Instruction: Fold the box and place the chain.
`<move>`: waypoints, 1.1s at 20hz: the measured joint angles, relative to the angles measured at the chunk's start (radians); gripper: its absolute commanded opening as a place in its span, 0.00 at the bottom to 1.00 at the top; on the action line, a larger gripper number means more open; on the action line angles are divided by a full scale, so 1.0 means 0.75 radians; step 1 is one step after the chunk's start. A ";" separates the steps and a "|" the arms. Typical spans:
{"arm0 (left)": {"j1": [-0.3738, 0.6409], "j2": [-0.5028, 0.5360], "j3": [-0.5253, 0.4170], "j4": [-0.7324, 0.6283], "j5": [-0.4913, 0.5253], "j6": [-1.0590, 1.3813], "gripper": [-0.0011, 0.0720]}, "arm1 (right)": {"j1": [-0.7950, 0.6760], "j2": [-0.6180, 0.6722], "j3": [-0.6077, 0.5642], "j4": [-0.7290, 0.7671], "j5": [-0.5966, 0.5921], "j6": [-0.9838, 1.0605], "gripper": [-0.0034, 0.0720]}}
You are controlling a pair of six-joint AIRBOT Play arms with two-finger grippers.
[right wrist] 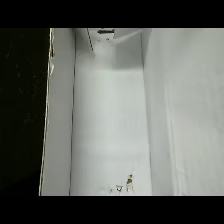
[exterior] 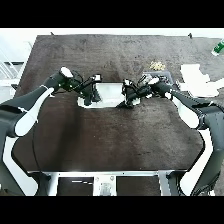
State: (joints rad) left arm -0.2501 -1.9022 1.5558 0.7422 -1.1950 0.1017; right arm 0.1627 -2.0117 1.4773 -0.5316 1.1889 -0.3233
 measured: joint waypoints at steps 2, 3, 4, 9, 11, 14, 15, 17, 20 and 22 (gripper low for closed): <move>0.021 0.007 0.005 -0.037 -0.033 0.031 0.04 | 0.000 0.000 0.000 0.000 0.001 -0.001 0.81; 0.039 0.014 0.006 -0.066 -0.055 0.046 0.04 | 0.000 0.000 0.000 0.000 0.001 -0.001 0.81; 0.060 0.024 0.006 -0.107 -0.084 0.062 0.04 | 0.000 0.000 0.000 0.000 0.000 0.000 0.81; 0.158 0.120 0.005 -0.206 -0.176 0.045 0.03 | 0.000 0.000 0.000 0.000 0.000 0.000 0.81; 0.191 0.170 -0.011 -0.219 -0.183 -0.052 0.03 | 0.000 0.000 0.000 0.000 0.001 0.000 0.81; 0.251 0.273 -0.113 -0.228 -0.113 -0.267 0.03 | 0.000 0.000 0.000 0.000 0.001 0.000 0.81; 0.272 0.318 -0.173 -0.231 -0.063 -0.351 0.03 | 0.000 0.000 0.000 0.000 0.001 0.000 0.81; 0.309 0.396 -0.297 -0.236 0.035 -0.511 0.03 | 0.000 0.000 0.000 0.000 0.001 0.000 0.81; 0.360 0.457 -0.450 -0.235 0.141 -0.735 0.03 | 0.000 0.000 0.000 0.000 0.001 0.000 0.81; 0.392 0.473 -0.534 -0.232 0.170 -0.882 0.03 | 0.000 0.000 0.000 0.000 0.001 0.000 0.81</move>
